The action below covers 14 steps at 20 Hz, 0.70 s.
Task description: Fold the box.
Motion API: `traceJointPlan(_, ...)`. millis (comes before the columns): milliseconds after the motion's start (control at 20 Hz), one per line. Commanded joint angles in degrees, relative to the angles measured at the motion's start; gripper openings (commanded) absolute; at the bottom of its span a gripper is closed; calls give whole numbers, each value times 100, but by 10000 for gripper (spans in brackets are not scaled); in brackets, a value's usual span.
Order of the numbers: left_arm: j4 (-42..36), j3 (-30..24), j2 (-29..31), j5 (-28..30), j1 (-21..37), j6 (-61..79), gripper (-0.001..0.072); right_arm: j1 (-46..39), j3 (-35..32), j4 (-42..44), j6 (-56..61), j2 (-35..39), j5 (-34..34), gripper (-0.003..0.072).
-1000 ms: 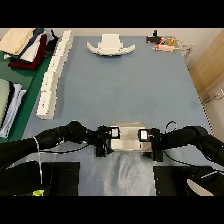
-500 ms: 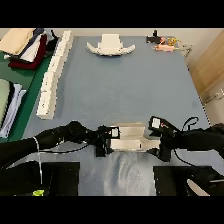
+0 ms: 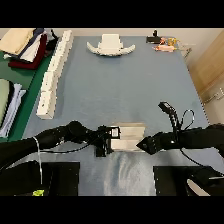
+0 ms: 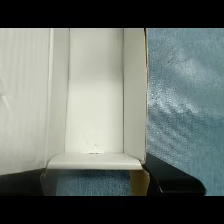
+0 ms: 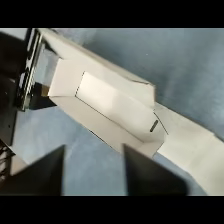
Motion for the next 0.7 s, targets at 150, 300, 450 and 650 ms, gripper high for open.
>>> traceJointPlan(150, 0, 0, 2, 0, -2, 2, 596, 186, 15, 977, 4, -1032, 573, 68)
traceJointPlan(300, 0, 0, 2, 0, -2, 2, 596, 184, 426, 1067, -549, -1491, 859, 18)
traceJointPlan(450, 0, 0, 2, 0, -2, 2, 596, 184, 944, 588, -778, -1958, 1338, 18)
traceJointPlan(650, 0, 0, 2, 0, -2, 2, 596, 190, 1054, 507, -968, -2839, 1657, 3)
